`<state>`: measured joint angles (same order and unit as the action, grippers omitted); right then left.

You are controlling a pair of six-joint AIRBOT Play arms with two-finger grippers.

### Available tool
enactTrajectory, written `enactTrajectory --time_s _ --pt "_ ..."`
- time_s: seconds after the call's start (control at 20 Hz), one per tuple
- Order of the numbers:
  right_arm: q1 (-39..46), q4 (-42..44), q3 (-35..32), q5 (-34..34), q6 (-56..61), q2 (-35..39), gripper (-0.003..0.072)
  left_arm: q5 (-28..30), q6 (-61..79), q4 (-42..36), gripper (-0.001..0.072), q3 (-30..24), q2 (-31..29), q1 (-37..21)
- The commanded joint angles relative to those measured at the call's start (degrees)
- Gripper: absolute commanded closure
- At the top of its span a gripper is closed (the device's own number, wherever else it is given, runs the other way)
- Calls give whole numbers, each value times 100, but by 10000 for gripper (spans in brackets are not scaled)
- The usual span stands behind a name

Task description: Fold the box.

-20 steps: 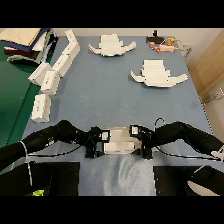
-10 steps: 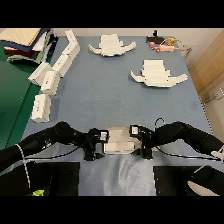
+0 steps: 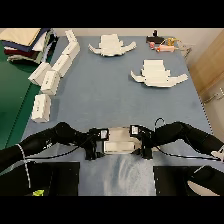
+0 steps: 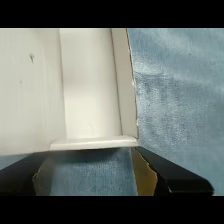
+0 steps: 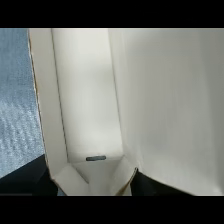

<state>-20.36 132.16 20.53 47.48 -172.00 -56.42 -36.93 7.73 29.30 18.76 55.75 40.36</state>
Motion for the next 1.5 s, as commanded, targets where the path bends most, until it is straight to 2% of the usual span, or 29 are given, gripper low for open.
enactTrajectory --time_s 0.0,0.35,0.65,1.05,1.1,1.15,1.2,1.45 --pt "2 0 -2 -4 -4 -4 167 144 90 -216 17 -2 35 2" --pt "2 2 -2 -4 -4 -4 167 149 87 -254 17 -2 76 7" --pt "2 0 -2 -4 -4 -4 167 546 81 -260 18 9 267 289" --pt "2 0 -2 -4 -4 -4 167 546 83 -260 19 15 273 289" --pt "2 0 -2 -4 -4 -4 167 546 83 -260 35 22 284 289" --pt "2 0 -2 -4 -4 -4 167 544 83 -258 150 22 284 289" --pt "2 0 -2 -4 -4 -4 167 546 81 -258 192 22 284 289" --pt "2 0 -2 -2 -4 -4 168 546 22 -229 191 22 284 289"
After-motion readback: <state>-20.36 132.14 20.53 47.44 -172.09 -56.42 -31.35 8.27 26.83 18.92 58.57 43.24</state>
